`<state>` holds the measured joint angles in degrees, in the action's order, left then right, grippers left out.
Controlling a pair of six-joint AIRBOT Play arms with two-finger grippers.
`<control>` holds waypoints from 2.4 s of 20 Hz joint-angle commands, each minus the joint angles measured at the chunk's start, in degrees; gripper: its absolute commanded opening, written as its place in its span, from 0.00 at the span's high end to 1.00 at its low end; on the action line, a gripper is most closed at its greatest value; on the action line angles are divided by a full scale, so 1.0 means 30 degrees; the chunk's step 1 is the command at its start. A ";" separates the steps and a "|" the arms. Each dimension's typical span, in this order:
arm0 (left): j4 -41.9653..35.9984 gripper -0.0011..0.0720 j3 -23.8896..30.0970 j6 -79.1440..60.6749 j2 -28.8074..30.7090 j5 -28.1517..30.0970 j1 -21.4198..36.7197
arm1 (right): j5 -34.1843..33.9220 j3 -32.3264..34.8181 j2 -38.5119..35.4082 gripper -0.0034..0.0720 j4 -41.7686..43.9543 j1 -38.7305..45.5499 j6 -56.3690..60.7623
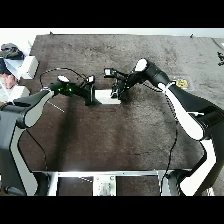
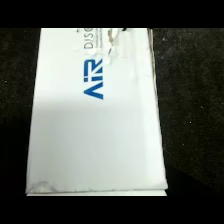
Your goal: Fold the box and place the chain.
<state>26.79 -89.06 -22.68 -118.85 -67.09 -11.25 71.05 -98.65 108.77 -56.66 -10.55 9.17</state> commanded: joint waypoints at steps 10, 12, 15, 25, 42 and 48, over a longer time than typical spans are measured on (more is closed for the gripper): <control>-0.0029 0.82 0.0007 0.0051 -0.0007 0.0066 0.0015 | 0.0233 0.0117 -0.0211 0.97 0.6382 0.1938 0.0532; -0.0029 0.82 0.0007 0.0051 -0.0007 0.0073 0.0015 | 0.0255 0.0146 0.0073 0.97 0.5945 0.1953 0.1253; -0.0029 0.82 0.0007 0.0051 -0.0015 0.0066 0.0022 | 0.0925 0.0175 0.1100 0.97 0.5610 0.1945 0.1559; -0.0029 0.82 0.0007 0.0051 -0.0015 0.0073 0.0015 | 0.1166 0.0699 0.1494 0.97 0.4524 0.1974 0.2069; -0.0029 0.82 0.0007 0.0051 -0.0015 0.0073 0.0015 | -1.0528 1.3340 -1.6109 0.98 0.9340 0.1974 0.1894; -0.0036 0.82 0.0007 0.0051 -0.0015 0.0066 0.0015 | -1.9657 2.2695 -2.1107 0.97 1.0950 0.1974 0.1887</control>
<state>26.65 -89.03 -22.50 -118.85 -66.87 -11.18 26.30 -42.06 51.96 -26.00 -4.58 14.87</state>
